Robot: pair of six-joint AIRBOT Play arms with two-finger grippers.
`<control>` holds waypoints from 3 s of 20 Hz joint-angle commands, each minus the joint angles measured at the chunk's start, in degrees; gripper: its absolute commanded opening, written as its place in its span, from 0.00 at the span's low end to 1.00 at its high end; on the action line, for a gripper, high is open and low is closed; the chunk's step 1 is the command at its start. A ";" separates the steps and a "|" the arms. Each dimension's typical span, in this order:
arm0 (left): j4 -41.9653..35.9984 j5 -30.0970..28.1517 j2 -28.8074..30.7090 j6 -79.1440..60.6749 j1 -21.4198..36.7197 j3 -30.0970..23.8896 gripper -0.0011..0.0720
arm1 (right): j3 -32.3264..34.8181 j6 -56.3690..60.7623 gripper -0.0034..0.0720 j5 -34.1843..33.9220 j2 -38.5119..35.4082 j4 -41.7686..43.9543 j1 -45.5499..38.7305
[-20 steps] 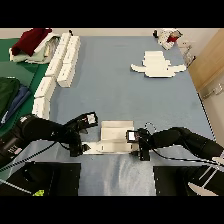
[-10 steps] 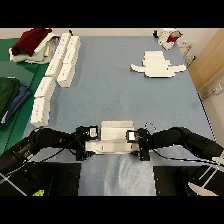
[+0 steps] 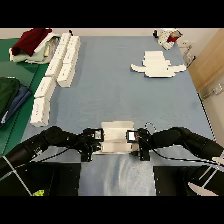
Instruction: Fold the box.
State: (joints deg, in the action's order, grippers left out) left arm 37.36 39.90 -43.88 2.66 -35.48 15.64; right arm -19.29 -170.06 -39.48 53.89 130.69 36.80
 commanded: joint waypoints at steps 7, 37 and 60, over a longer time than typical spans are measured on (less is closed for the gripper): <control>-9.20 -1.81 -3.39 -4.83 -0.33 0.59 0.16 | -0.04 0.02 0.61 0.02 -0.02 0.02 0.07; 50.34 26.69 9.86 110.07 -0.22 13.03 0.03 | -0.04 0.02 0.61 0.02 -0.02 0.02 0.07; 4.37 12.26 3.52 81.79 10.58 -0.13 0.03 | -0.04 0.02 0.62 0.02 -0.02 0.02 0.07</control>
State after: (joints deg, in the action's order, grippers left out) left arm 43.86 54.08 -40.27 85.30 -22.68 15.64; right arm -19.29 -170.04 -39.48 53.89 130.72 36.80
